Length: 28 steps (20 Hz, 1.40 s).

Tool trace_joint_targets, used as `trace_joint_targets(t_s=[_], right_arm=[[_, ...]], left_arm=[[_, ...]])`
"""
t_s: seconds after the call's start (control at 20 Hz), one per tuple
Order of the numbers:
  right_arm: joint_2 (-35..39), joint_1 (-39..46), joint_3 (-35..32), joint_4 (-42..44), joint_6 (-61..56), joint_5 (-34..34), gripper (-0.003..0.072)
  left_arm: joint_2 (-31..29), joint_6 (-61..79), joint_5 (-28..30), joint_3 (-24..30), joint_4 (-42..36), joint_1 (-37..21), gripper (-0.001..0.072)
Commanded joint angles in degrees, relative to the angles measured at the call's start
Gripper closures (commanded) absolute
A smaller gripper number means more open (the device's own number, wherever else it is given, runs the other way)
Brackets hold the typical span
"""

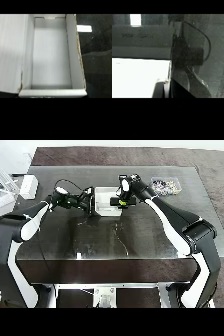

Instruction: Fold the box and place the chain.

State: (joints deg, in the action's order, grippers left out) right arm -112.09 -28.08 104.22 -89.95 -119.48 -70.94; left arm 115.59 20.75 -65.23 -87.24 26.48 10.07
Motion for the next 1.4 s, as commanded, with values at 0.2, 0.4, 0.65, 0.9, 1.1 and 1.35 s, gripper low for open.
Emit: trace_joint_targets(t_s=[0.2,0.4,0.65,0.9,1.1,1.35], right_arm=[[-0.17,0.09,0.07,0.76,-0.07,0.33,0.0413],[1.25,0.09,0.11,-0.31,0.15,0.33,0.03],[4.04,0.79,0.15,-1.16,2.19,0.15,0.0268],[9.79,2.4,0.15,-3.37,7.93,0.44,0.0271],[15.54,2.56,0.15,-18.23,17.03,0.98,0.0273],[16.46,10.05,-0.5,-25.05,21.86,4.63,0.0249]], left_arm=[[-0.02,0.09,-0.17,0.02,0.04,0.02,0.0177],[-0.02,0.09,-0.17,0.02,0.04,0.04,0.0177],[-0.02,0.09,-0.17,0.02,0.04,0.02,0.0177],[-0.02,0.09,-0.15,0.02,0.04,0.02,0.0177],[-0.02,0.09,-0.17,0.02,0.04,0.04,0.0177],[-0.02,0.09,-0.17,0.02,0.04,0.02,0.0177]])
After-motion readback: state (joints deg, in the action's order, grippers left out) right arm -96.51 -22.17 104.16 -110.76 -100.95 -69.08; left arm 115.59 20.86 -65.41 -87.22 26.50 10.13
